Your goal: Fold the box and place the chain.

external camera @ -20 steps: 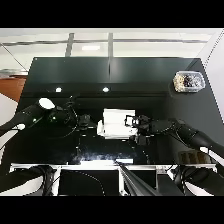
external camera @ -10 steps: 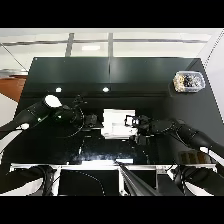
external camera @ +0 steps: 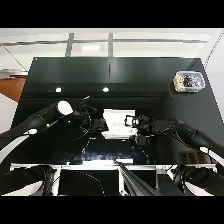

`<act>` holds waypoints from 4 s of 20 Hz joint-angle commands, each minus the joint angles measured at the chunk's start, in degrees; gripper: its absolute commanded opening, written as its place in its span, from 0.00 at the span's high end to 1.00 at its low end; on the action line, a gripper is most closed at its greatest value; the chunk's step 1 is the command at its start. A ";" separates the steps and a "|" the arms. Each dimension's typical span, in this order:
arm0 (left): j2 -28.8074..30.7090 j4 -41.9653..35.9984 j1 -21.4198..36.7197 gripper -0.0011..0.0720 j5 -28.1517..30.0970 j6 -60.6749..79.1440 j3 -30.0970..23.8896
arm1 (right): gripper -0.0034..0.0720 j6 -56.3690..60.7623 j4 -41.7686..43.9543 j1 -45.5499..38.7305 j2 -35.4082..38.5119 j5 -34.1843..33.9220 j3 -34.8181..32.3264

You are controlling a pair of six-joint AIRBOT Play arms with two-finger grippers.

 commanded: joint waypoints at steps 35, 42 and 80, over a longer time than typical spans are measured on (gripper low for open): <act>-11.04 37.77 -18.29 0.61 -9.97 -44.13 19.63 | 0.48 0.02 -0.02 0.02 0.00 0.07 -0.02; -11.52 37.73 -18.29 0.61 -10.08 -43.54 19.63 | 0.48 0.02 0.00 0.02 0.00 0.09 -0.02; -13.38 38.56 -18.69 0.56 -15.17 -43.52 23.12 | 0.48 0.02 -0.02 0.02 0.00 0.24 -0.02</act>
